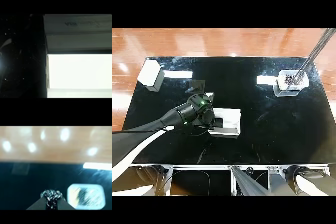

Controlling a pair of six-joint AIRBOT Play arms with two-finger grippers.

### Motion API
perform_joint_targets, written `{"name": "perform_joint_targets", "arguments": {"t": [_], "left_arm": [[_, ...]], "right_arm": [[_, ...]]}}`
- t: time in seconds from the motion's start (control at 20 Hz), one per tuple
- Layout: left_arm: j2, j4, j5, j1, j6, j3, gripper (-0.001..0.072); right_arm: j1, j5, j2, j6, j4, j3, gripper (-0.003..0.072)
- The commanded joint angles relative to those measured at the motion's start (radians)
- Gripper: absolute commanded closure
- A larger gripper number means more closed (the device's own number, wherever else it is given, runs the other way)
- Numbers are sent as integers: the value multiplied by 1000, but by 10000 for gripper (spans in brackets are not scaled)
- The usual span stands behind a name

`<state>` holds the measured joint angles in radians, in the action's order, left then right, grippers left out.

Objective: Fold the box and place the chain.

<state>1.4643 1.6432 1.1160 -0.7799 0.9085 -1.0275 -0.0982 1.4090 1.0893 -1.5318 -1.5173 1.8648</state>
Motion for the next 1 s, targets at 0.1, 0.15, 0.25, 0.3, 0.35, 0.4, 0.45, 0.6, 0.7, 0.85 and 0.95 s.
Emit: {"name": "perform_joint_targets", "arguments": {"t": [0.1, 0.15, 0.25, 0.3, 0.35, 0.4, 0.45, 0.6, 0.7, 0.85, 0.95], "left_arm": [[0, 0, -3, 1, 0, 0, 690], [0, 0, -2, 1, 0, 0, 691], [0, 0, -2, 1, 0, 0, 691], [0, 0, -3, 1, 0, 0, 691], [0, 0, -2, 1, 0, 0, 691], [0, 0, -2, 1, 0, 0, 690], [0, 0, -3, 1, 0, 0, 691], [0, 0, -3, 1, 0, 0, 690], [0, 0, -3, 1, 0, 0, 691], [0, 0, -2, 1, 0, 0, 690], [0, 0, -2, 1, 0, 0, 691]], "right_arm": [[-292, 94, -205, 4, 79, -318, 657], [-344, 94, -212, -4, 85, -344, 657], [-433, 67, -211, -17, 84, -357, 658], [-467, 44, -211, -29, 85, -358, 658], [-492, 29, -211, -32, 89, -358, 658], [-513, 19, -209, -34, 117, -358, 659], [-527, 8, -207, -33, 154, -360, 658], [-574, -40, -195, -22, 224, -386, 659], [-603, -88, -176, -17, 243, -407, 659], [-632, -129, -109, 23, 293, -409, 659], [-640, -156, -61, 61, 344, -409, 659]]}}
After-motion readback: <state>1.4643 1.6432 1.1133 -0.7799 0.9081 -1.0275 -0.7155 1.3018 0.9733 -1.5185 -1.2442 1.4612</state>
